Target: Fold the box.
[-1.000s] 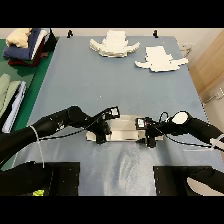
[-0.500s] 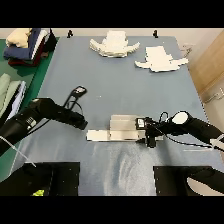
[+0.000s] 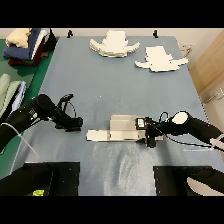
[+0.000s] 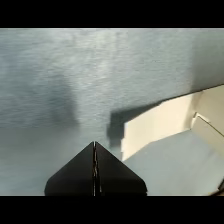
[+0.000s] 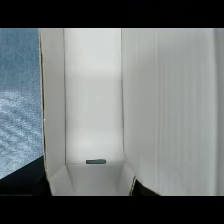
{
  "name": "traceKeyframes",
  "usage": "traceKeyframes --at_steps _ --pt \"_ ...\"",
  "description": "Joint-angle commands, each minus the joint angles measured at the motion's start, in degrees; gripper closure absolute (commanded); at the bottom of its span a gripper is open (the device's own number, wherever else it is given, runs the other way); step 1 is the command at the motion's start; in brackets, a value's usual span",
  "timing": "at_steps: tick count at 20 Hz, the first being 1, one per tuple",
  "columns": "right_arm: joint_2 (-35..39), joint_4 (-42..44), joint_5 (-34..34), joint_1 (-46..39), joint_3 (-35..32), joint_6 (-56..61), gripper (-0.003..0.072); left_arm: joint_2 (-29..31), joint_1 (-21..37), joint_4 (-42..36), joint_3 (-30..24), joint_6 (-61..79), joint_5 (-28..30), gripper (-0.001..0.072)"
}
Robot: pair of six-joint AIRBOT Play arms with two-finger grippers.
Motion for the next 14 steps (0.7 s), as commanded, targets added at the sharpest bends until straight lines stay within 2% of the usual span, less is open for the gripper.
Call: traceKeyframes --at_steps 1,4,7,12,14 --pt "-0.04 0.04 0.0 0.02 0.0 0.02 0.0196 -3.67 -3.69 -4.17 -0.76 -1.03 2.51 0.0696" --pt "-0.04 0.04 0.0 0.02 0.0 0.02 0.0196 -4.46 -6.21 -6.75 -1.66 -0.98 5.05 0.0696" --pt "-0.04 0.04 0.02 0.02 0.0 0.02 0.0196 -3.93 -6.45 -11.37 -1.66 1.4 3.87 0.0696" --pt "-0.04 0.04 0.0 0.02 0.0 0.02 0.0195 2.47 -6.47 -18.27 -1.66 2.69 1.49 0.0696" --pt "-0.04 0.04 0.0 0.02 0.0 0.02 0.0195 3.87 -7.15 -21.29 -1.66 3.89 2.58 0.0695"
